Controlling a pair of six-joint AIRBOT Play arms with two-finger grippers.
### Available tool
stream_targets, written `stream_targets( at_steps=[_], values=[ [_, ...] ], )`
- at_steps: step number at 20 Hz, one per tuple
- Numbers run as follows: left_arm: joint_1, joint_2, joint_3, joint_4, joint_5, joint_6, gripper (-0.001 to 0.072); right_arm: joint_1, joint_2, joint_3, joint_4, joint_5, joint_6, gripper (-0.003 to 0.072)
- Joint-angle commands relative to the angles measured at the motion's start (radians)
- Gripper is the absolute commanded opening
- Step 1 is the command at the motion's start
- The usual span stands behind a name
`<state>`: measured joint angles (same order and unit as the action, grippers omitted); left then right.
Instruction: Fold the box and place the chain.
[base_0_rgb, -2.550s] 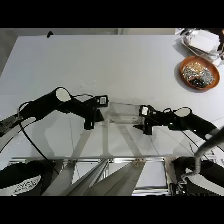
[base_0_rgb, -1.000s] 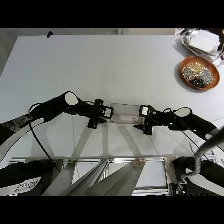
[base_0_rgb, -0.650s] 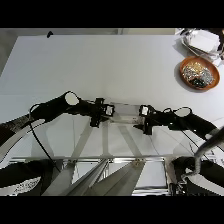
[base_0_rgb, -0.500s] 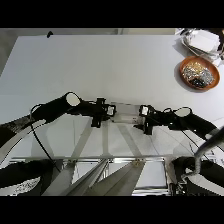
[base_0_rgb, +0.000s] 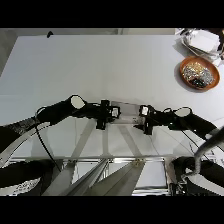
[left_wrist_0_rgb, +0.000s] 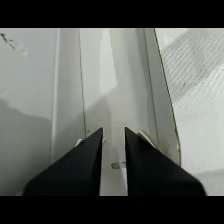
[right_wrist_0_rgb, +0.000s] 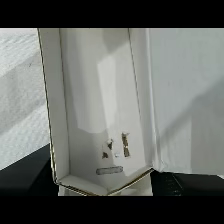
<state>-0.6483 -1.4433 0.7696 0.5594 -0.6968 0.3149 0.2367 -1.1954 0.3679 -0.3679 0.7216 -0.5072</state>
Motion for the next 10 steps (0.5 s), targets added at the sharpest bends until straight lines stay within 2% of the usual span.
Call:
stream_targets(
  at_steps=[1, 2, 5, 6, 8, 10],
  values=[
    [-0.008, -0.01, 0.0, -0.005, 0.001, -0.001, 0.0304, 0.0, 0.001, 0.0, 0.001, 0.0, 0.001, 0.0399],
    [-0.008, -0.01, 0.0, -0.005, 0.0, -0.001, 0.0343, 0.0, 0.001, 0.0, 0.001, 0.0, 0.001, 0.0399],
    [-0.008, -0.01, 0.0, -0.005, -0.027, -0.01, 0.0341, 0.0, 0.001, 0.0, 0.001, 0.0, 0.001, 0.0399],
    [-0.008, -0.006, 0.0, -0.005, -0.042, -0.037, 0.027, 0.0, 0.001, 0.0, 0.001, 0.0, 0.001, 0.0399],
    [0.008, 0.018, 0.0, 0.0, -0.057, -0.138, 0.0007, 0.0, 0.001, 0.0, 0.001, 0.0, 0.001, 0.0399],
    [0.038, 0.068, 0.0, 0.032, -0.084, -0.256, 0.0004, 0.0, 0.001, 0.0, 0.001, 0.0, 0.001, 0.0399]
  ],
)
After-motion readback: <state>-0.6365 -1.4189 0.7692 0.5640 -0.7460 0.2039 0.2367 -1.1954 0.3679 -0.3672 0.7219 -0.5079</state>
